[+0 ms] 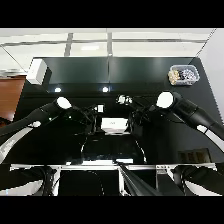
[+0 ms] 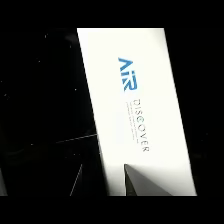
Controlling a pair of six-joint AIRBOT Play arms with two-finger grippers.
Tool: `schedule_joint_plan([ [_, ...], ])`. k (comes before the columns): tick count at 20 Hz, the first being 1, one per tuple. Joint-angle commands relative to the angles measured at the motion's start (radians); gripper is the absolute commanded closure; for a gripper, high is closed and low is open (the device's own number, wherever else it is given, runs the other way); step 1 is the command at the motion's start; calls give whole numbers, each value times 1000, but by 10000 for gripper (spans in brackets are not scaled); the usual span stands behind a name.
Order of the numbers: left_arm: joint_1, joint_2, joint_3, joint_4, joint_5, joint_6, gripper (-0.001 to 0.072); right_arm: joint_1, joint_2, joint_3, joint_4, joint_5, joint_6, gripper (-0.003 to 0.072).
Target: Fold the box and place the chain.
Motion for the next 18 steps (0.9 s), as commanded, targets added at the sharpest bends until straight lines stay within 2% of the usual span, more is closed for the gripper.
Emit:
schedule_joint_plan([
  [1,0,0,0,1,0,5,247,-34,39,23,12,39,192,378],
  [4,0,0,0,1,0,5,247,-75,56,22,13,79,418,380],
  [5,0,0,0,1,0,5,247,-77,56,13,29,87,449,562],
  [6,0,0,0,1,0,5,247,-77,56,-4,71,85,447,675],
  [12,0,0,0,1,0,5,247,-77,46,-194,619,-121,276,674],
  [14,0,0,0,1,0,5,246,-77,24,-210,662,-137,270,674],
  [18,0,0,0,1,0,5,247,-77,-34,-210,639,-145,271,674],
])
